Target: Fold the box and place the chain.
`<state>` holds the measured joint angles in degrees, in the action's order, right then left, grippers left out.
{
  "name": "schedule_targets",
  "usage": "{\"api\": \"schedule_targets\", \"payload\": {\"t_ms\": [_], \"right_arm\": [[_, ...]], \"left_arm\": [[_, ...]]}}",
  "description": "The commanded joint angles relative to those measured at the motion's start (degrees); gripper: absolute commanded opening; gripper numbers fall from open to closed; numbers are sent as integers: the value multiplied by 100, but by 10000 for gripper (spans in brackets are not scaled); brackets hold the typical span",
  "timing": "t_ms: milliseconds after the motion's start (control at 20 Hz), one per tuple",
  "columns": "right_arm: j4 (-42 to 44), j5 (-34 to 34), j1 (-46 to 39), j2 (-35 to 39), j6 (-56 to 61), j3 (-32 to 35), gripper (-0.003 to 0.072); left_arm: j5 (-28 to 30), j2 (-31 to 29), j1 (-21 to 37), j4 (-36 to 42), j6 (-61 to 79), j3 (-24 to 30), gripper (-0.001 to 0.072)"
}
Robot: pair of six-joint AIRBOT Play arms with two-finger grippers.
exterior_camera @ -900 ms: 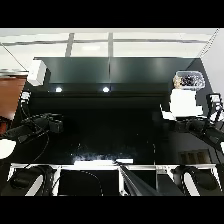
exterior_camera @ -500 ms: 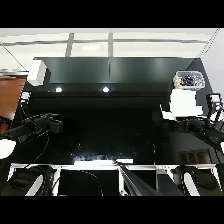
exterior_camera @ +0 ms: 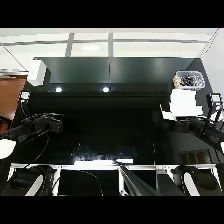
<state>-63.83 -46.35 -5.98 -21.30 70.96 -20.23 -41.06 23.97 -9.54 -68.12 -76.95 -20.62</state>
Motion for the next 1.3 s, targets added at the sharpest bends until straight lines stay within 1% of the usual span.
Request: {"api": "schedule_targets", "payload": {"t_ms": [0, 50, 100, 150, 200, 300, 350, 400, 550, 600, 650, 750, 850, 950, 1000, 1050, 1100, 1150, 1250], "right_arm": [[380, 586, 2, 7, 0, 2, 17], [431, 782, 2, 7, 28, 0, 17], [647, 1130, 4, 4, 33, 2, 17], [769, 1641, 2, 4, 33, 2, 17], [767, 2444, 2, 4, 22, 2, 17], [621, 4341, -114, -109, 22, -28, 17], [638, 4699, -411, -376, 20, -212, 17], [605, 4483, -813, -791, -46, -553, 17], [-238, 3062, -2090, -2553, -258, -2017, 17], [-411, 2448, -2546, -3200, -236, -2570, 17], [-409, 1843, -2979, -3762, -195, -3056, 17], [-420, 498, -3873, -4817, 468, -3985, 17], [-437, -866, -4559, -5687, 1064, -4750, 17], [-448, -2146, -4968, -6454, 1117, -5362, 19], [-498, -2638, -5075, -6804, 1115, -5600, 121], [-531, -2999, -5086, -7082, 1008, -5757, 515], [-452, -3314, -5056, -7285, 557, -5840, 720], [-269, -3508, -4990, -7431, 46, -5845, 720], [-94, -3589, -4795, -7582, -494, -5845, 720]], "left_arm": [[356, -2, -2, 7, 0, 2, 27], [437, -2, -2, 9, 0, 2, 27], [505, -2, -2, 22, 0, 2, 27], [516, -2, -2, 22, 0, 2, 27], [551, 0, 0, 0, 2, 7, 27], [791, 0, 0, -17, 2, 13, 27], [887, 0, 0, -15, 2, 13, 27], [981, 0, 0, -15, 2, 13, 27], [1331, 0, 0, -22, 4, 13, 27], [1438, -2, -2, -17, 2, 13, 27], [1495, 0, -2, -20, 2, 13, 27], [1523, 0, 0, -20, 2, 13, 27], [1506, 0, -2, -20, 2, 13, 27], [1506, 0, -2, -20, 2, 13, 27], [1506, 2, -2, -20, 2, 13, 27], [1504, 11, -2, -17, 2, 13, 27], [1486, 35, -2, -17, 2, 13, 27], [1484, 66, -2, -17, 2, 13, 27], [1486, 162, -2, -11, 0, 13, 27]]}}
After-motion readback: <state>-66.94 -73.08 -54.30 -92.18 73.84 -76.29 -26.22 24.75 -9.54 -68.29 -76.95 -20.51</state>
